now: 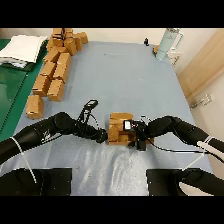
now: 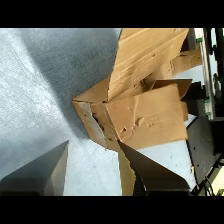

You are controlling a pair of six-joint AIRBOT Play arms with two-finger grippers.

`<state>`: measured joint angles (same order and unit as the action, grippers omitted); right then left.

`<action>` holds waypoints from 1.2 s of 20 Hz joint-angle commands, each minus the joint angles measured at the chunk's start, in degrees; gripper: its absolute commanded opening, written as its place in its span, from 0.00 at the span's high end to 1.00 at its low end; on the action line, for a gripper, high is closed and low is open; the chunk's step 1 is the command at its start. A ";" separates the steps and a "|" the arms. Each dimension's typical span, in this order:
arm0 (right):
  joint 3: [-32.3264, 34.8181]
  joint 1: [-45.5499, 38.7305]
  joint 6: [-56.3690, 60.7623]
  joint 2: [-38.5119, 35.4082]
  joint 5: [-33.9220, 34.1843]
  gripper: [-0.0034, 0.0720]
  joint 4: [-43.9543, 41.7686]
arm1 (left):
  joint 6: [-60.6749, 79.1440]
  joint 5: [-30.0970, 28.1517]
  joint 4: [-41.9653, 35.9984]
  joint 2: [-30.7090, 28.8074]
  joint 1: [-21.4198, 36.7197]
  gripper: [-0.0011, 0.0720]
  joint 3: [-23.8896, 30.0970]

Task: Fold the box.

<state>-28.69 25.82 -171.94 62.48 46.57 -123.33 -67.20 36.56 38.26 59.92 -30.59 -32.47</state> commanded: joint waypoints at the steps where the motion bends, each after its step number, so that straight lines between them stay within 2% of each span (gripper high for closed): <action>1: 0.02 0.00 0.02 -0.04 -0.02 0.27 -0.02 | 0.42 1.07 -1.05 -0.02 -0.04 0.35 -0.26; 8: 0.02 0.00 0.02 -0.04 -0.02 0.27 0.00 | 0.28 1.33 -1.09 0.33 -0.15 0.35 -1.49; 11: 0.02 0.00 0.00 -0.04 0.00 0.27 -0.02 | 0.37 1.40 -3.74 1.68 -0.15 0.35 -1.51; 17: 0.02 0.00 0.00 -0.04 -0.02 0.27 0.00 | 0.13 -2.49 -4.92 2.12 -0.15 0.35 -1.51; 24: 0.02 0.00 0.00 -0.04 -0.02 0.27 0.00 | 0.13 -1.99 -5.64 2.12 -0.15 0.35 -1.51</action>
